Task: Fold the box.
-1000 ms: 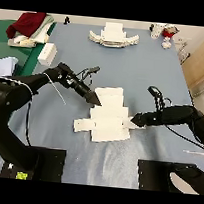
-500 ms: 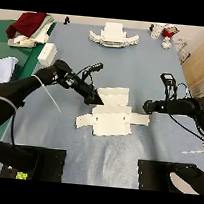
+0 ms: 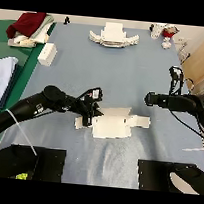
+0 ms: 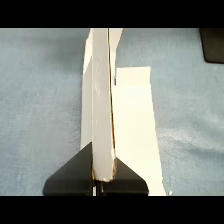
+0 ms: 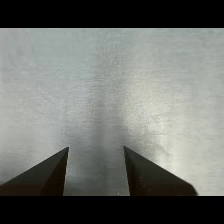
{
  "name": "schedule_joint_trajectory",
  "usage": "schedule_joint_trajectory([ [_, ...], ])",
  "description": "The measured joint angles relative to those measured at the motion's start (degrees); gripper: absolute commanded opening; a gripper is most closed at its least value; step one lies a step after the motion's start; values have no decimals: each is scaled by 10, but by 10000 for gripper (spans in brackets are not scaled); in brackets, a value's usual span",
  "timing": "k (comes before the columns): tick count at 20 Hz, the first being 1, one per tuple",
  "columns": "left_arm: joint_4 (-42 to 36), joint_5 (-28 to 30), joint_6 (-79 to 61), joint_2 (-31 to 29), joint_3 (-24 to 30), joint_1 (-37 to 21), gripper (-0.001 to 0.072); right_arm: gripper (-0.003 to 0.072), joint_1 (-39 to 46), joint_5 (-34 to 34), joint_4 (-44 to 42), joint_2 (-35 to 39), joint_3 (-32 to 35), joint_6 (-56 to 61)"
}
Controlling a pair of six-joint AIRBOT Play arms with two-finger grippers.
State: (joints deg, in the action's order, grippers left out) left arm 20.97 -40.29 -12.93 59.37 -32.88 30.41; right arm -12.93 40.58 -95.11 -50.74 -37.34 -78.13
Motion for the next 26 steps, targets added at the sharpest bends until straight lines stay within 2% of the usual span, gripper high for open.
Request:
schedule_joint_trajectory([
  [5, -63, 44, -64, 11, 27, 16, 11, 542, 0, -5, -14, 0, 0, 12],
  [8, -78, 47, -81, 24, 25, 19, 11, 541, 0, -6, -25, 0, 0, 15],
  [13, -67, 11, -85, 43, 11, 17, 11, 541, 0, -6, -39, -6, 2, 16],
  [17, -42, -22, -68, 60, 3, -6, 11, 541, 0, -5, -53, -15, 2, 16],
  [26, 5, -63, -40, 68, 0, -24, 12, 526, 0, -5, -62, -18, 2, 16],
])
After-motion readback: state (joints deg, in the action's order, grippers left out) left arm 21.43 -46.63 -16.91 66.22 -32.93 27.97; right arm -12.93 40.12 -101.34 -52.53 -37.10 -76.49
